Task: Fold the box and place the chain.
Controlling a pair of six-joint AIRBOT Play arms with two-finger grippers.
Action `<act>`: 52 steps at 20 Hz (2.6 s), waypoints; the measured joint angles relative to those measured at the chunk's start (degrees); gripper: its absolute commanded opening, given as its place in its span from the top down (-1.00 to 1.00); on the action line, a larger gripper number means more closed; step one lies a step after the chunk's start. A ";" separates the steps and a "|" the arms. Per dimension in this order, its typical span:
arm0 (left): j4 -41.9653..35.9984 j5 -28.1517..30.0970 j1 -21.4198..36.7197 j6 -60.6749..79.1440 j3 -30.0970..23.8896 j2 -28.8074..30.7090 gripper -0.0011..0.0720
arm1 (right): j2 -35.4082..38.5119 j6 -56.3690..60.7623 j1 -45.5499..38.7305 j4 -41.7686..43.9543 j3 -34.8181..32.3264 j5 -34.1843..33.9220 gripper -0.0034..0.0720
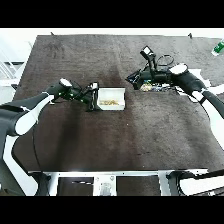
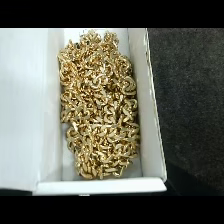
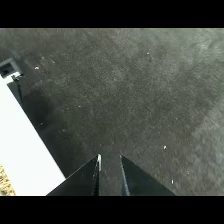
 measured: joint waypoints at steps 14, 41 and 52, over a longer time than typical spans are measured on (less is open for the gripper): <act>0.00 0.00 0.00 0.02 0.00 0.00 -0.72 | -5.53 -1.03 5.18 -6.62 4.28 12.11 0.48; -0.04 0.02 0.00 0.00 0.00 0.00 -0.72 | -6.93 -0.66 8.24 -9.88 7.34 16.94 -0.14; 0.00 0.00 0.00 0.00 0.00 0.00 -0.72 | -7.41 -0.70 8.26 -10.10 7.45 18.47 -0.03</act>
